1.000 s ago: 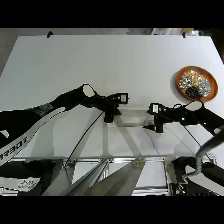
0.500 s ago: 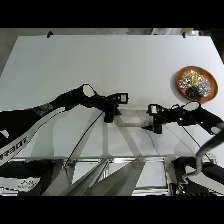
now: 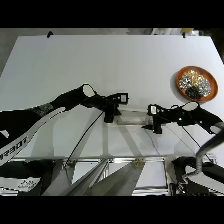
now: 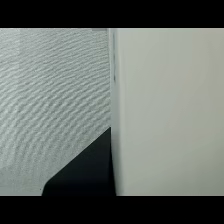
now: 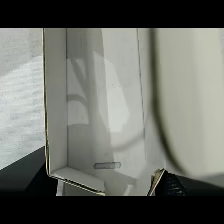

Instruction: Fold the box and place the chain.

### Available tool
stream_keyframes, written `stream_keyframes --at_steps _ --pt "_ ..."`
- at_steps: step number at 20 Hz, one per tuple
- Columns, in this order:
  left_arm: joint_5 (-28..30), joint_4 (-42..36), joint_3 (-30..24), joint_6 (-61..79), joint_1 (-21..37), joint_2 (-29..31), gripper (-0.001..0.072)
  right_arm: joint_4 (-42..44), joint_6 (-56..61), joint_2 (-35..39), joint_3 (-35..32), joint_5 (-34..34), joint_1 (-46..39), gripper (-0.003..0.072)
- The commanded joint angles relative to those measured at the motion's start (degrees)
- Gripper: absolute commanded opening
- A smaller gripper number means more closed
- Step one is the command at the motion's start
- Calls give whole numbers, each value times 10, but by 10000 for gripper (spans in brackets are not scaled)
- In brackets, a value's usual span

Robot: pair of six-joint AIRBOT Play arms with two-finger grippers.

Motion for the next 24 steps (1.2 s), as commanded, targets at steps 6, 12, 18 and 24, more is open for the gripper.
stream_keyframes --at_steps 6,12,18,24 --pt "0 0 0 0 0 0 9 -4 0 -1 0 -3 1 397" --pt "0 0 0 0 0 0 9 -2 0 9 0 -3 1 398" --pt "0 0 0 0 0 0 9 -2 0 9 0 -2 1 398" --pt "0 0 0 0 0 0 9 -2 0 9 0 -2 1 398"
